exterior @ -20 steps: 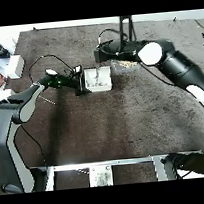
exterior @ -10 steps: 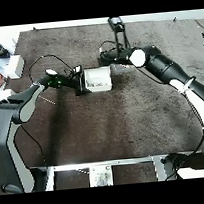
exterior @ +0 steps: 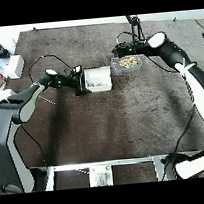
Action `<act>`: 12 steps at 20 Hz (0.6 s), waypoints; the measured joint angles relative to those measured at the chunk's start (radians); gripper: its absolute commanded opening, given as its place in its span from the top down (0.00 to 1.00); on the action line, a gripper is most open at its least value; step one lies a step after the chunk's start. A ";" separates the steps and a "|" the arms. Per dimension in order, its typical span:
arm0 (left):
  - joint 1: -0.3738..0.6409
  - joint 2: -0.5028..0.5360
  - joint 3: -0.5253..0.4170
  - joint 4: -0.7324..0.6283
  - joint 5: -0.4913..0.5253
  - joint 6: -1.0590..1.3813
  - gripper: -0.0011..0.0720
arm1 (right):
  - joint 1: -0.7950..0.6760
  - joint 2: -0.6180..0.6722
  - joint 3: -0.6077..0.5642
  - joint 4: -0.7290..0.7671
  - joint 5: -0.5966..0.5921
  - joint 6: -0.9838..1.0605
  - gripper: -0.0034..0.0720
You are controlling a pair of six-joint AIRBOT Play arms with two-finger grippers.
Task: Fold the box and place the chain.
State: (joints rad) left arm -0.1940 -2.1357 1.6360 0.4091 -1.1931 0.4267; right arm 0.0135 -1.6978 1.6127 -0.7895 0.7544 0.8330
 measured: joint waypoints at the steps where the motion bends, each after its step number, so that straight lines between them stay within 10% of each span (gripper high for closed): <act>1: 0.000 0.000 0.000 0.000 0.000 0.000 0.61 | -0.009 -0.037 0.032 0.024 0.048 -0.050 0.81; 12: 0.000 0.000 0.000 0.000 0.000 0.000 0.61 | -0.021 -0.202 0.155 0.163 0.410 -0.386 0.80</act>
State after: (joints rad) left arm -0.1940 -2.1357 1.6360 0.4088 -1.1931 0.4267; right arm -0.0071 -1.8996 1.7679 -0.6270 1.1648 0.4465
